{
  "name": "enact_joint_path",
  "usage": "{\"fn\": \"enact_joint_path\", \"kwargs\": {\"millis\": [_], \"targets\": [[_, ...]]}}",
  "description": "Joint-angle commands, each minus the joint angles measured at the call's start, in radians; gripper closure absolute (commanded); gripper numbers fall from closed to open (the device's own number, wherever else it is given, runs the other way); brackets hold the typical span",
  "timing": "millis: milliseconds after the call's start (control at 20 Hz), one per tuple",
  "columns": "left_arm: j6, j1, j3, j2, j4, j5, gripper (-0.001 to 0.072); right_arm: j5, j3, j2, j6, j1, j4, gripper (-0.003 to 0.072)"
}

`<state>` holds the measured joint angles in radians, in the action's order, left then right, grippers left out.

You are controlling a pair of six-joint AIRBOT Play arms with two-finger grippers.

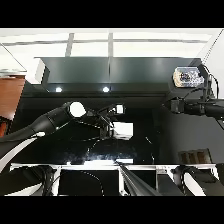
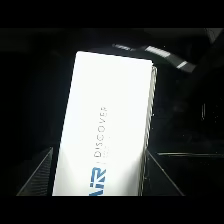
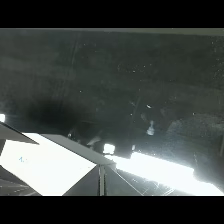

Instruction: Fold the box and place the chain.

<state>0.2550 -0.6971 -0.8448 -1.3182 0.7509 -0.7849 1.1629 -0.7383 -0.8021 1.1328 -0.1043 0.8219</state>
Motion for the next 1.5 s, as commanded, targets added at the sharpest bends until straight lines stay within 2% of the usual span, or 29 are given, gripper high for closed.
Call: {"fn": "enact_joint_path", "kwargs": {"millis": [0,400,850,1100,1150,1200,1250,1350,1450], "targets": [[0.000,0.000,-0.001,-0.010,0.000,-0.016,0.0002,0.000,-0.001,0.001,0.000,0.000,0.000,0.0630],[0.000,-0.001,0.000,-0.018,0.000,-0.018,0.0001,0.000,-0.001,0.001,0.000,0.000,0.000,0.0630],[0.000,-0.005,0.001,-0.074,0.029,-0.018,0.0001,0.000,-0.001,0.001,0.000,0.000,0.000,0.0630],[0.010,-0.080,0.001,-0.125,0.033,0.083,0.0005,0.000,-0.001,0.001,0.000,0.000,0.000,0.0630],[0.043,-0.084,0.001,-0.119,0.053,0.098,0.0120,0.000,-0.001,0.001,0.000,0.000,0.000,0.0630],[0.076,-0.080,0.001,-0.108,0.090,0.096,0.0382,0.002,-0.001,0.001,0.000,0.000,0.000,0.0630],[0.120,-0.070,0.001,-0.089,0.137,0.093,0.0441,0.003,-0.001,0.001,0.000,0.000,0.000,0.0630],[0.253,-0.018,0.001,-0.032,0.243,0.076,0.0441,0.004,-0.001,0.001,0.000,0.000,0.000,0.0630],[0.366,0.089,0.001,0.034,0.344,0.011,0.0441,0.004,-0.001,0.001,0.000,0.000,0.000,0.0630]]}}
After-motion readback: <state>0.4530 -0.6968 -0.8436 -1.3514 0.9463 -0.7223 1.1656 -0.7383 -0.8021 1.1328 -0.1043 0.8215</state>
